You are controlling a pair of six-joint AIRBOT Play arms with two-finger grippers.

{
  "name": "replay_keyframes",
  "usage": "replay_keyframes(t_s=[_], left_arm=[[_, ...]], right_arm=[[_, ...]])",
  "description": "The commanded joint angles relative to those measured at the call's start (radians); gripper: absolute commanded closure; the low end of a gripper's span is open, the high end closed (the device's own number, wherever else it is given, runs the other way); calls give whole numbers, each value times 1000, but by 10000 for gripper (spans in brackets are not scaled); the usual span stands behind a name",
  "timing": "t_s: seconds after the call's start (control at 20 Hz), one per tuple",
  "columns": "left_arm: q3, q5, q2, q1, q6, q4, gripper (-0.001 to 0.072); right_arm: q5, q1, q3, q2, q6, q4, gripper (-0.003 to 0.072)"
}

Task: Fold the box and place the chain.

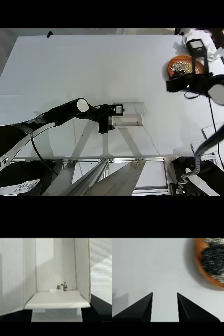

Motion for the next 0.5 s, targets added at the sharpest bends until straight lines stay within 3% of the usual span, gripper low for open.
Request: replay_keyframes(t_s=[0.0,0.2,0.45], left_arm=[[1,0,0,0,0,0,439],[1,0,0,0,0,0,439],[1,0,0,0,0,0,439]], right_arm=[[-76,-262,108,-210,-106,74,347],[11,-377,328,-523,-150,165,347],[65,-370,494,-739,-142,209,356]])
